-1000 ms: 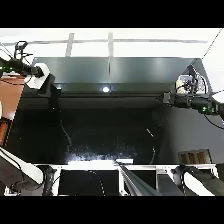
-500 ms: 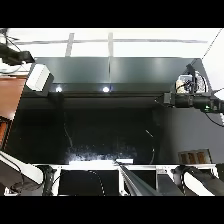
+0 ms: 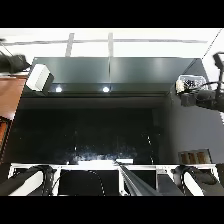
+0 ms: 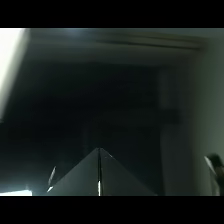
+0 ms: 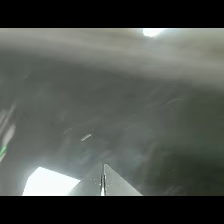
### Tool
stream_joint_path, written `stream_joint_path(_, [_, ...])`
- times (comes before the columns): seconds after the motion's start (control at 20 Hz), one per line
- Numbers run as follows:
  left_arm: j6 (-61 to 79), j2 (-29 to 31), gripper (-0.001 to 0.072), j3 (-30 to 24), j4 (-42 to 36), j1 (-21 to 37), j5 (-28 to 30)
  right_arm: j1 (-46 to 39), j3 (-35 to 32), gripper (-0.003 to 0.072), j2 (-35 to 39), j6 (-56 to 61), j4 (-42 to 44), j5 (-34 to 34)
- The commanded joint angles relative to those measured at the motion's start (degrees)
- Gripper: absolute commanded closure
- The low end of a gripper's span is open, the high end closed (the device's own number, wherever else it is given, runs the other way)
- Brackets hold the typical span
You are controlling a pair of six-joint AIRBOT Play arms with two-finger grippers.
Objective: Fold the box and place the chain.
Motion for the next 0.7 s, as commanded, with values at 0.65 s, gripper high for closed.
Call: stream_joint_path(0.65, [5.5,34.6,0.0683,-45.8,-4.6,-19.8,24.0,0.0,-15.6,0.0671,8.1,-3.3,-5.0,-22.9])
